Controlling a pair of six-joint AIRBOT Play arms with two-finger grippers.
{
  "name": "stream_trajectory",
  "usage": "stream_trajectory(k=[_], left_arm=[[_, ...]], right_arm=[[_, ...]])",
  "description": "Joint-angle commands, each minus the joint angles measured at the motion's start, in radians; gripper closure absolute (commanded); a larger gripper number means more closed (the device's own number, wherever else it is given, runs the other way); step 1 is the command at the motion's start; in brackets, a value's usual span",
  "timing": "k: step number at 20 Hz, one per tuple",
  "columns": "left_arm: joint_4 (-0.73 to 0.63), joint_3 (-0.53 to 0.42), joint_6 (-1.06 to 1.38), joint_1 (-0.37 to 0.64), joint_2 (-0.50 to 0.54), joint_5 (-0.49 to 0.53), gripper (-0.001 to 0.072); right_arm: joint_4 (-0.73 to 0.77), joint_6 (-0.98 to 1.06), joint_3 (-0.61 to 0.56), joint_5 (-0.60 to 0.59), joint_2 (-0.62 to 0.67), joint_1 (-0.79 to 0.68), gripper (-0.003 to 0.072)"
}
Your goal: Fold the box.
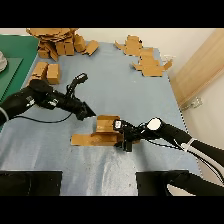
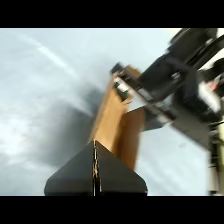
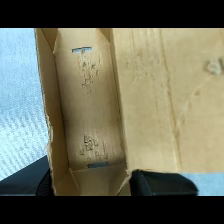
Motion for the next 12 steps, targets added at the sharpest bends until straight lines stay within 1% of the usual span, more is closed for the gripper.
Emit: stream_trajectory(k=[1, 3, 4, 5, 6, 7, 9, 12], left_arm=[[0.171, -0.16, 0.221, 0.022, 0.157, 0.156, 0.0699], [0.227, -0.219, 0.322, 0.022, 0.193, 0.039, 0.0696], [0.232, -0.232, 0.345, 0.022, 0.192, -0.004, 0.0633], [0.233, -0.242, 0.35, 0.021, 0.191, -0.014, 0.0281], [0.238, -0.251, 0.35, 0.021, 0.191, 0.012, 0.0047], [0.248, -0.255, 0.352, 0.021, 0.19, 0.03, 0.005], [0.245, -0.255, 0.39, 0.014, 0.184, 0.026, 0.0049], [0.246, -0.255, 0.424, -0.056, 0.16, 0.027, 0.0049]], right_arm=[[0.0, 0.001, 0.0, 0.0, 0.0, 0.0, 0.0265], [0.0, 0.001, 0.0, 0.0, 0.0, 0.0, 0.0265], [0.0, 0.001, 0.0, 0.0, 0.0, 0.0, 0.0265], [0.0, 0.001, 0.0, 0.0, 0.0, 0.0, 0.0265], [0.0, 0.001, 0.0, 0.0, 0.0, 0.0, 0.0265], [0.0, 0.001, 0.0, 0.0, 0.0, 0.0, 0.0265], [0.0, 0.001, 0.0, 0.0, 0.0, 0.0, 0.0265], [0.0, 0.001, 0.0, 0.0, 0.0, 0.0, 0.0265]])
